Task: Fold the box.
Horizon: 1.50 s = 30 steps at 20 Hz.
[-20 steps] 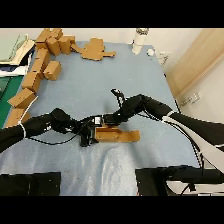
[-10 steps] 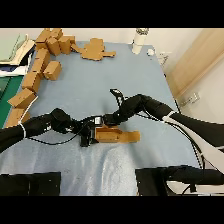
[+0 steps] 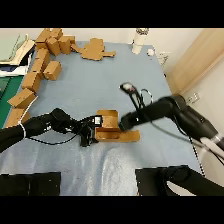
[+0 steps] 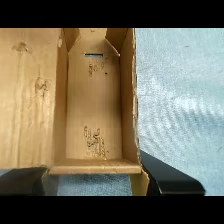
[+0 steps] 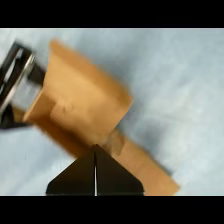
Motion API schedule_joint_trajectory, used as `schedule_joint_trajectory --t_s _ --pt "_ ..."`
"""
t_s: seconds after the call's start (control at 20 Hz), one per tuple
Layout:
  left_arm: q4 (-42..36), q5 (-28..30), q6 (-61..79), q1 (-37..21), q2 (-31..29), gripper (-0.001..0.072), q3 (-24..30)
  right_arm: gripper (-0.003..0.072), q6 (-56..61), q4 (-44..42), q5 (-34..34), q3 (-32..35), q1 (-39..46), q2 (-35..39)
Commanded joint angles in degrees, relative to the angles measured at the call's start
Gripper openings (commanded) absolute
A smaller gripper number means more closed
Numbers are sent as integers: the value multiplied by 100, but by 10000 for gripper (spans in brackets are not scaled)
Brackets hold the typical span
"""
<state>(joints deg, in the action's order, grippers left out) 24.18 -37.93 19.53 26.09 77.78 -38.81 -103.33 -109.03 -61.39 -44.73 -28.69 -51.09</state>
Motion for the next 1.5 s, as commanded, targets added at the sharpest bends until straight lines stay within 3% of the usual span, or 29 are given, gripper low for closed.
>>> schedule_joint_trajectory --t_s 0.0,0.05,0.1,0.2,0.4,0.7,0.8,0.95,1.0,1.15,1.45 --pt "4 -7 0 0 2 466 -7 423 -1803 125 -448 828 -299 822" --pt "4 -7 0 0 2 466 -7 567 -2299 332 -234 1043 -350 855" --pt "4 -7 0 0 2 467 -7 593 -2750 472 33 1213 -354 833" --pt "4 -4 -2 0 2 466 -7 593 -3379 734 640 1397 -354 662" --pt "4 -7 0 0 2 466 -7 593 -3523 984 1440 1397 -354 92" --pt "4 -4 0 0 4 466 -7 567 -3521 643 1814 1397 -356 -302" --pt "4 -4 0 0 2 467 -7 474 -3521 544 1873 1397 -352 -234" --pt "2 -7 -2 0 2 466 -7 473 -3591 505 1888 1401 -352 -212" --pt "4 -7 0 0 2 466 -7 435 -3687 431 1888 1401 -352 -216" --pt "4 -7 0 0 2 467 -7 210 -3917 144 1891 1403 -352 -214" --pt "4 -7 0 0 2 466 -7 203 -4186 -197 1967 1416 -352 -214"
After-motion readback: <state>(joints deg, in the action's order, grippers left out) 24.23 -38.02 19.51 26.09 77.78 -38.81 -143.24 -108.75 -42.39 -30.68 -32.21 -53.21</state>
